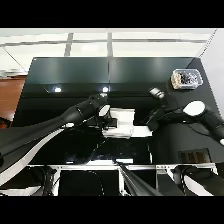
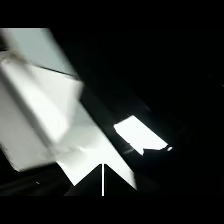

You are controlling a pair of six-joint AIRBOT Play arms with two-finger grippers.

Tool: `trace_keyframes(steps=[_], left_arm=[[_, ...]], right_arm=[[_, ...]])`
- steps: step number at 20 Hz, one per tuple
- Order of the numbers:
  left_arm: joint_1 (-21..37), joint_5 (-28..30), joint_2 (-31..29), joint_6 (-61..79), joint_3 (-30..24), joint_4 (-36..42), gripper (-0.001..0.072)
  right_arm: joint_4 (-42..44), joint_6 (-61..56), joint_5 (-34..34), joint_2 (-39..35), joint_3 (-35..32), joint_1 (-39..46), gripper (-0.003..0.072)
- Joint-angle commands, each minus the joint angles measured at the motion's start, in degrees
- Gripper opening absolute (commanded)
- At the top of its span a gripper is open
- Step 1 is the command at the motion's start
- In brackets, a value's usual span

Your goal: Fold the box and place the chain.

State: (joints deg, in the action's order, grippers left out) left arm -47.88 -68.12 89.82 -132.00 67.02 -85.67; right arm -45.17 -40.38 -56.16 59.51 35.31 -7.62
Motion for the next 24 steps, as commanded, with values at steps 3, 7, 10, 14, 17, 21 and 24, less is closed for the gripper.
trace_keyframes(steps=[3,7,10,14,17,21,24], left_arm=[[0.1,0.4,-0.1,-1.7,0.4,-0.8,0.002],[0.1,0.1,-0.1,-0.7,0.6,-0.9,0.002],[0.1,0.3,-0.1,-0.4,0.6,-0.9,0.002],[0.1,0.9,-0.1,-0.4,0.6,-0.8,0.0021],[0.0,0.8,-0.1,-0.4,0.6,-0.8,0.0022],[0.1,-0.1,-0.1,-0.2,0.6,-0.7,0.0022],[0.1,-0.1,-0.1,0.5,0.6,-0.7,0.0022]], right_arm=[[-5.9,-19.0,-8.1,-1.7,-0.1,20.5,0.0019],[-3.3,-22.4,-5.6,-0.8,-7.2,22.5,0.0019],[4.7,-22.1,-4.2,1.6,-11.3,22.1,0.0019],[10.6,-21.1,1.0,6.2,-11.6,14.6,0.0019],[15.4,-19.1,2.3,9.3,-11.5,7.8,0.002],[17.0,-13.1,-3.2,9.3,-9.0,4.9,0.0548],[17.9,-13.4,-11.0,9.3,-4.6,4.7,0.0545]])
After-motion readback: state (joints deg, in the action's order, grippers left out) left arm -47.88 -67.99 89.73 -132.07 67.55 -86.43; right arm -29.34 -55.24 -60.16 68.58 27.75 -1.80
